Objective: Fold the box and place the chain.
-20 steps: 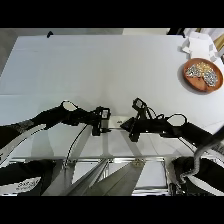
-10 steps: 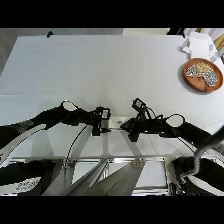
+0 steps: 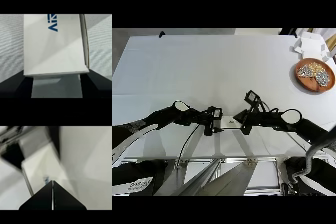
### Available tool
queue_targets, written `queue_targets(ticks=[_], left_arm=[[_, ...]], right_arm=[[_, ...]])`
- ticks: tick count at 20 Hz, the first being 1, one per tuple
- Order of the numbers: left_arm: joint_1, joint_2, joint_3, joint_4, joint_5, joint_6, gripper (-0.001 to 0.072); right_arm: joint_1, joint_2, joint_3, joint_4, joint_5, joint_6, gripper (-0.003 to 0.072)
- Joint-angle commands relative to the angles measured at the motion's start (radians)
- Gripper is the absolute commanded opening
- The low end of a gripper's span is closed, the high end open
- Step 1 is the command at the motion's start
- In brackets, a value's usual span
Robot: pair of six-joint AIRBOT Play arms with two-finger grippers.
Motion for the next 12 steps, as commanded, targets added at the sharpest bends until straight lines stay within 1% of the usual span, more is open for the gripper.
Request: queue_targets(ticks=[1,2,4,6,7,8,9,11,12], left_arm=[[0.000,0.001,0.000,0.003,-0.002,0.003,0.0250],[0.000,0.001,0.000,0.003,-0.002,0.003,0.0251],[0.000,0.001,0.000,0.003,-0.002,0.003,0.0251],[0.000,0.001,0.000,0.003,-0.002,0.003,0.0251],[0.000,0.001,0.000,0.003,-0.002,0.003,0.0251],[0.000,0.001,0.000,0.003,-0.002,0.003,0.0251],[0.000,0.001,0.000,0.003,-0.002,0.003,0.0251],[0.000,0.001,0.000,0.003,-0.002,0.003,0.0251],[0.000,0.001,0.000,0.003,-0.002,0.003,0.0251]], right_arm=[[0.000,0.047,0.141,-0.107,0.049,0.190,0.0017],[0.000,0.054,0.185,-0.213,0.079,0.303,0.0017],[0.000,0.057,0.276,-0.511,0.182,0.610,0.0017],[0.000,0.057,0.355,-0.846,0.348,0.922,0.0015],[0.000,0.057,0.388,-0.990,0.459,1.062,0.0015],[0.000,0.059,0.409,-1.081,0.566,1.147,0.0014],[0.000,0.063,0.421,-1.141,0.671,1.196,0.0014],[0.000,0.070,0.421,-1.186,0.824,1.239,0.0015],[0.000,0.070,0.421,-1.194,0.872,1.255,0.0015]])
